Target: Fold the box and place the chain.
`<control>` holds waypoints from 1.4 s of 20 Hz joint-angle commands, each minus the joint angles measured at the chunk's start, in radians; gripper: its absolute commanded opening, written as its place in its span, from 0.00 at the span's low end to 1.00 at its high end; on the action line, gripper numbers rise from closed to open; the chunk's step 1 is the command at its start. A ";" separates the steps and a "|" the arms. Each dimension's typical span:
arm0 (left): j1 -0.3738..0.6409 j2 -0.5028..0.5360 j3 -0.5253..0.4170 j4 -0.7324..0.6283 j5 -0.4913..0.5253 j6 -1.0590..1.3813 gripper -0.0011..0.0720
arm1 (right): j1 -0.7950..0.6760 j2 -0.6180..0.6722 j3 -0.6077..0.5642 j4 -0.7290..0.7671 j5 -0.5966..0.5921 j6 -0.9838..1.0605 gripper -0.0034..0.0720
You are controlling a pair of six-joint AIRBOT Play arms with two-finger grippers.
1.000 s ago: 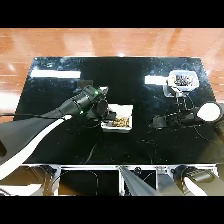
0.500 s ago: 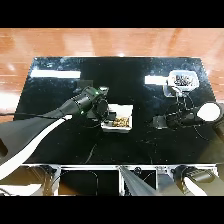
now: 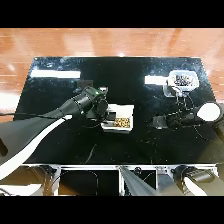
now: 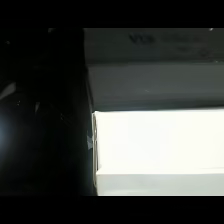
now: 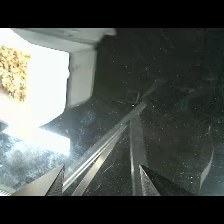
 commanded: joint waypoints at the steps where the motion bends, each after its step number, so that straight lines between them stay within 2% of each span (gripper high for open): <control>1: 0.000 -0.001 0.000 -0.002 -0.003 0.000 0.08 | 0.001 0.000 0.000 0.000 0.000 0.000 0.78; 2: 0.000 -0.001 0.000 -0.002 -0.003 0.000 0.04 | 0.001 0.000 0.000 0.000 0.000 0.000 0.78; 8: 0.000 -0.001 0.001 -0.013 0.009 0.000 0.04 | 0.001 0.000 0.000 0.000 0.000 0.000 0.78; 10: 0.000 0.000 0.001 -0.023 0.017 0.000 0.09 | 0.001 0.000 0.000 0.000 0.000 0.000 0.78; 12: 0.000 0.002 0.001 -0.025 0.020 0.000 0.53 | 0.001 0.000 0.000 0.000 0.001 0.000 0.78; 13: 0.000 0.004 0.001 -0.026 0.021 -0.001 0.58 | 0.001 0.000 0.000 0.000 0.001 0.000 0.78; 21: 0.001 0.067 0.002 -0.024 0.037 0.008 0.58 | 0.001 0.000 -0.005 -0.001 0.000 -0.001 0.78; 25: 0.011 0.164 0.002 0.053 0.133 0.080 0.58 | 0.001 0.000 0.011 -0.004 0.000 -0.016 0.78; 28: 0.049 0.270 0.000 0.119 0.230 0.164 0.58 | 0.001 -0.012 0.097 -0.004 -0.007 -0.058 0.78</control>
